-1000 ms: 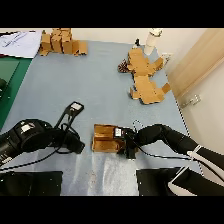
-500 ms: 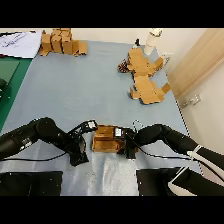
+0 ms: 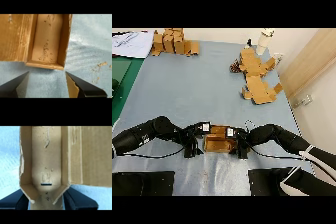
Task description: Fold the box.
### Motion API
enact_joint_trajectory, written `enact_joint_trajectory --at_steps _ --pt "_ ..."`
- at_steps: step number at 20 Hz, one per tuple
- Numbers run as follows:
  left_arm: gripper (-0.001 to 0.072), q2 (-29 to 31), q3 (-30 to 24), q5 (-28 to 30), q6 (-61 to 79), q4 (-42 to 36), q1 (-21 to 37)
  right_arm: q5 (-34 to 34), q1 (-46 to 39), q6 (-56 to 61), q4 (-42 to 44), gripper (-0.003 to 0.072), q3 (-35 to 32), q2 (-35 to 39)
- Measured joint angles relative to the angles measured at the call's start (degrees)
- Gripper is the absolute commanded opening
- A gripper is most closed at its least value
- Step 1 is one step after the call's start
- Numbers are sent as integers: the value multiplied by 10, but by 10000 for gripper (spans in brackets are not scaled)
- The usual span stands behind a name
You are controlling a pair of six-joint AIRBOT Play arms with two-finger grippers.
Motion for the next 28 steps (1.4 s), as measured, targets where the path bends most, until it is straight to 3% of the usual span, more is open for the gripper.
enact_joint_trajectory --at_steps 9,28 --pt "700 -34 0 11 70 -52 0 0 0 0 0 510 0 0" --pt "700 -71 12 32 98 -81 -33 0 0 0 0 510 0 0"
